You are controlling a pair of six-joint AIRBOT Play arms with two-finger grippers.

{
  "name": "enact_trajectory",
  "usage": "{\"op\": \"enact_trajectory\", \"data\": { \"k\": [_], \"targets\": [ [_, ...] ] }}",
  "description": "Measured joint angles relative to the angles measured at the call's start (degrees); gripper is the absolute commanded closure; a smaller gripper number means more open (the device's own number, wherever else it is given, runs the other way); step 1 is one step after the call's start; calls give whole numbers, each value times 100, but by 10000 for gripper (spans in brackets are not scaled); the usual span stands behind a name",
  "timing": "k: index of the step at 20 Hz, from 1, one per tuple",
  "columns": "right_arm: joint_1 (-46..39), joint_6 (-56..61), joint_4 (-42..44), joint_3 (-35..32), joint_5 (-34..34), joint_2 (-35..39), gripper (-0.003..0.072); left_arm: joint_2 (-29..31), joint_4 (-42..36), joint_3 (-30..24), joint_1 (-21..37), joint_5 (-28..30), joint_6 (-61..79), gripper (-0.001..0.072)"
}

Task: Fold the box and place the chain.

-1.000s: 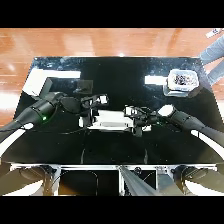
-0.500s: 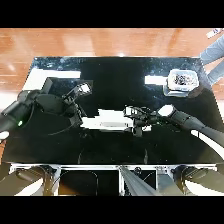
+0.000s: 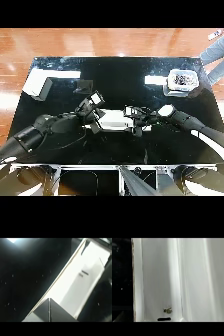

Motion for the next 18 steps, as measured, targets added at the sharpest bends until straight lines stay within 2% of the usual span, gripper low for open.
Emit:
{"op": "enact_trajectory", "data": {
  "k": [7,13,18],
  "targets": [
    [0,0,-4,-11,-33,-7,80,-527,-48,-57,-245,-1158,-208,692],
    [0,0,-22,-13,-42,-7,80,-1056,-50,-57,-271,-1716,-323,692],
    [0,2,-22,-15,-44,-7,79,-1320,-44,-50,-356,-1886,-516,691]
  ]
}}
